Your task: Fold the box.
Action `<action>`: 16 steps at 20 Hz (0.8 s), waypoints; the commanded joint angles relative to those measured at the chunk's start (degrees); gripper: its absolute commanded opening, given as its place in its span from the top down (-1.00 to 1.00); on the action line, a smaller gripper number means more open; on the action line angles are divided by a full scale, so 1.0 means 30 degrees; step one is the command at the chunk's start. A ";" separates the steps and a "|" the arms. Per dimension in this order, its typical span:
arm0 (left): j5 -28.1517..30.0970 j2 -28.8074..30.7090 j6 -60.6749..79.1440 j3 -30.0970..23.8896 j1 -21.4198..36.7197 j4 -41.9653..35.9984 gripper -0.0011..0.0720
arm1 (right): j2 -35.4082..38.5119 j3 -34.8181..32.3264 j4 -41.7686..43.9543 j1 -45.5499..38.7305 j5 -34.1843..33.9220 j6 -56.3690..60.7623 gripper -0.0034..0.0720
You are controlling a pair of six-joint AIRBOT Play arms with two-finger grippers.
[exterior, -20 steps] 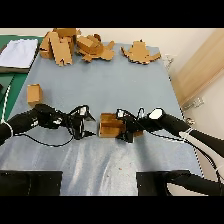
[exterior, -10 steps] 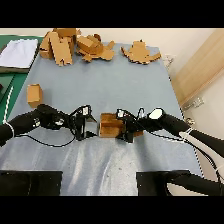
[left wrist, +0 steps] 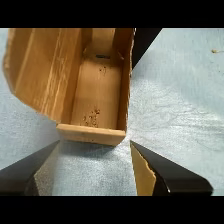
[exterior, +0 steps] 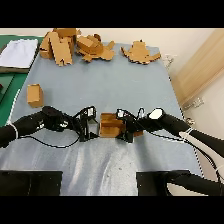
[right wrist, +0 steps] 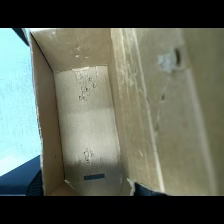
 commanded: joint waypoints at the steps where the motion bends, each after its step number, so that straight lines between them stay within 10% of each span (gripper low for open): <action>1: 0.0175 -0.0386 -0.0248 0.0321 -0.0277 0.0299 -0.89 | -0.0015 0.0007 0.0000 0.0015 -0.0007 0.0000 -0.68; 16: 0.0656 -0.0845 0.0255 0.0743 -0.0976 0.0459 -0.88 | -0.0015 0.0007 0.0000 0.0015 -0.0007 0.0000 -0.68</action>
